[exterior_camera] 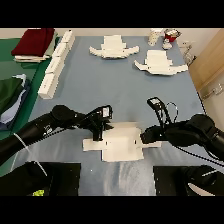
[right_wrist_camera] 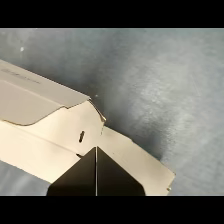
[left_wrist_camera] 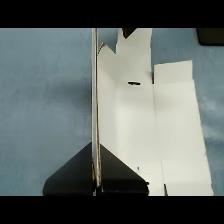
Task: Fold the box.
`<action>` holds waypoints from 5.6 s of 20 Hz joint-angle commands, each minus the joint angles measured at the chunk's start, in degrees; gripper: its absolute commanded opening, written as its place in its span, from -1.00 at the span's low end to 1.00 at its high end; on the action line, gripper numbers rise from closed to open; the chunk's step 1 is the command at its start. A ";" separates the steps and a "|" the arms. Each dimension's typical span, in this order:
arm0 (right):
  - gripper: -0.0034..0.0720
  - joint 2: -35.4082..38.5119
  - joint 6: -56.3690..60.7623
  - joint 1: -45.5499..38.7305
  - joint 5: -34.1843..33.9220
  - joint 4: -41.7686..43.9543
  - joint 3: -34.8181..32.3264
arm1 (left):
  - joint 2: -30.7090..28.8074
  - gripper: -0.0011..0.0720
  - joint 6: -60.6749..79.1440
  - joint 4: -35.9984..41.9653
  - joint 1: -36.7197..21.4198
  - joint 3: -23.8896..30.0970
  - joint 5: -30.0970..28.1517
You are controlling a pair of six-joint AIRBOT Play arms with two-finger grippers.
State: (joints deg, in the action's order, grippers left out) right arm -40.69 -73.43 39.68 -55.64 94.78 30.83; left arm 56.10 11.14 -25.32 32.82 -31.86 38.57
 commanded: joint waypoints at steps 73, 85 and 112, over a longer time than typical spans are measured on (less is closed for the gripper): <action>-0.91 0.04 17.14 0.33 5.07 -14.56 0.04 | -2.73 -0.94 5.97 0.07 -1.73 3.45 1.75; -0.91 0.31 -3.74 24.06 -0.90 -4.94 0.04 | -0.79 -0.93 5.97 1.09 -1.73 3.41 3.02; 0.67 -6.47 17.51 37.35 -3.76 -33.62 0.04 | 0.72 -0.93 2.91 -0.48 -1.73 3.43 5.01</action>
State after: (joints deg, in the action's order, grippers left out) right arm -49.04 -56.51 78.04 -58.00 61.87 30.85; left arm 56.77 14.15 -25.47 31.07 -28.47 43.00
